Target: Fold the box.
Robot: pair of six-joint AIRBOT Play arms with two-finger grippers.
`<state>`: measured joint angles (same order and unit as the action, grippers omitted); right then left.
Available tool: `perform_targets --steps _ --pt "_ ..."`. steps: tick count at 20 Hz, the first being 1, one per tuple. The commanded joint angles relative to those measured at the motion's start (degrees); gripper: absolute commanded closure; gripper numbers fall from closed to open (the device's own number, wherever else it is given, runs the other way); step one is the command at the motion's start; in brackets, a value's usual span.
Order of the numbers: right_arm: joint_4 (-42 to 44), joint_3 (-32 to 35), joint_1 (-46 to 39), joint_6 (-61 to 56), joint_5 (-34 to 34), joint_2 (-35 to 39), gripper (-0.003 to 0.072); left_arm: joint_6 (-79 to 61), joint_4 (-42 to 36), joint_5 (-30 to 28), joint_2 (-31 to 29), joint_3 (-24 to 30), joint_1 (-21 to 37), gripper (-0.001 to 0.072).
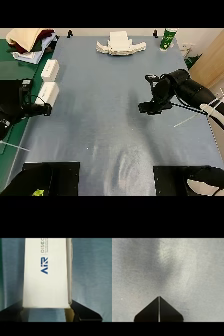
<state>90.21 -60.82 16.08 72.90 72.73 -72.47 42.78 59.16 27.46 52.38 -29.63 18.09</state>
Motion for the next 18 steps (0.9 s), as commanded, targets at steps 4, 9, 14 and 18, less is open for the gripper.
perform_targets --steps 4,9,14,18 --pt "0.04 -0.07 0.0 0.0 -0.02 -0.02 0.0668 1.86 0.85 -3.02 16.13 -8.94 3.67 0.0201" --pt "0.04 -0.07 0.0 0.0 -0.02 -0.02 0.0668 1.84 -1.31 -2.69 30.23 -23.63 2.34 0.0201" --pt "0.04 -0.07 0.0 0.0 -0.02 -0.02 0.0668 2.36 -1.31 -1.44 43.12 -41.22 -1.42 0.0201" --pt "0.04 -0.07 0.0 0.0 -0.02 -0.02 0.0668 3.78 -1.25 3.39 51.65 -53.62 -1.46 0.0201"
